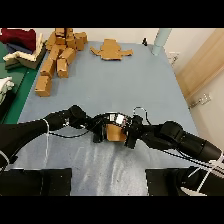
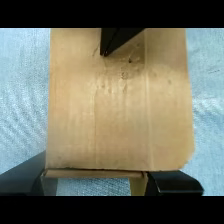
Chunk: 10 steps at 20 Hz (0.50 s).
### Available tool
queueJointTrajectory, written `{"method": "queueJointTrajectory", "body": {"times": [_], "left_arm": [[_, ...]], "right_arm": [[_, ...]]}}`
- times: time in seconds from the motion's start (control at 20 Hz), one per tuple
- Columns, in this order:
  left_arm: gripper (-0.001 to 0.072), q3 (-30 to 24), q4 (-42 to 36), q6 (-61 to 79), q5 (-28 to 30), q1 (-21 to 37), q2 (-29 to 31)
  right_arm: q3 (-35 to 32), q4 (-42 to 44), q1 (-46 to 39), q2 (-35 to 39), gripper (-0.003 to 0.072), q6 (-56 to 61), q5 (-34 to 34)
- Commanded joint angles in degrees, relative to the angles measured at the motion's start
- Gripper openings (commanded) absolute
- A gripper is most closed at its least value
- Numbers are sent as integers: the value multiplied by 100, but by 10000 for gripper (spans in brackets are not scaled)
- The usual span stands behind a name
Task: Fold the box.
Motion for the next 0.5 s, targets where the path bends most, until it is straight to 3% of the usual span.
{"method": "queueJointTrajectory", "body": {"times": [0.0,0.15,0.4,0.45], "left_arm": [[401,-2,0,2,2,-4,-2],[401,-2,0,0,2,-4,-2],[400,-2,0,2,2,-4,-2],[400,-2,0,2,2,-4,-2]], "right_arm": [[-13,-39,0,-122,3,0,-7],[-11,-122,15,-164,3,0,-7],[-15,-234,367,402,4,-111,-9],[-15,-234,485,474,57,-310,0]]}}
